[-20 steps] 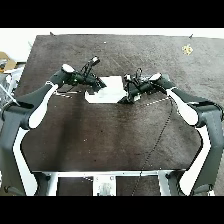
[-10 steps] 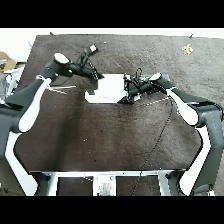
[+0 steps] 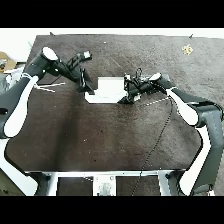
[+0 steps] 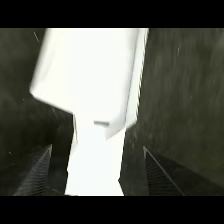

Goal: Fold the box and place the chain.

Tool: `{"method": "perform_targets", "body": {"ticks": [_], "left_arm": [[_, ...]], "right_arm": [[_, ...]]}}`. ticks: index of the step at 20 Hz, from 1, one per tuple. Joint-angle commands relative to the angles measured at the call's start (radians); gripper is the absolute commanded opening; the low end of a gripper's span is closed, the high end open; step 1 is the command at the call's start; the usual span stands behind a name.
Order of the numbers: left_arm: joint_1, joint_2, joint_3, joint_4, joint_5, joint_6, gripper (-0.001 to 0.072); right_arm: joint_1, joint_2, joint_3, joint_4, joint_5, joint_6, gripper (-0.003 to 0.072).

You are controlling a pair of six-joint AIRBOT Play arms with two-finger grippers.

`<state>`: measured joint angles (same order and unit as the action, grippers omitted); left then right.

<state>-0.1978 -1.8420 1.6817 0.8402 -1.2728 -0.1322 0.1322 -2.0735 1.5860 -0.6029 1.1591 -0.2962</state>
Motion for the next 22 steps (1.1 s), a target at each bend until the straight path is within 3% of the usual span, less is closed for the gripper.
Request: {"method": "perform_targets", "body": {"ticks": [1,4,16,18,22], "left_arm": [[-0.03,0.001,-0.121,0.046,0.166,0.127,0.0616],[-0.068,0.0,-0.164,0.045,0.242,0.147,0.0616],[-0.08,-0.024,-0.165,0.035,0.296,0.15,0.0602],[-0.08,-0.024,-0.165,0.035,0.296,0.15,0.0473],[-0.08,-0.026,-0.165,0.009,0.288,0.149,0.046]], "right_arm": [[0.0,0.0,0.0,0.001,0.001,0.001,0.0442],[0.0,-0.001,0.0,0.001,0.001,0.001,0.0442],[0.001,0.0,0.0,0.001,0.001,0.001,0.0442],[0.001,0.0,0.0,0.001,0.001,0.001,0.0442],[0.001,0.0,0.0,0.001,0.001,0.0,0.0442]]}}
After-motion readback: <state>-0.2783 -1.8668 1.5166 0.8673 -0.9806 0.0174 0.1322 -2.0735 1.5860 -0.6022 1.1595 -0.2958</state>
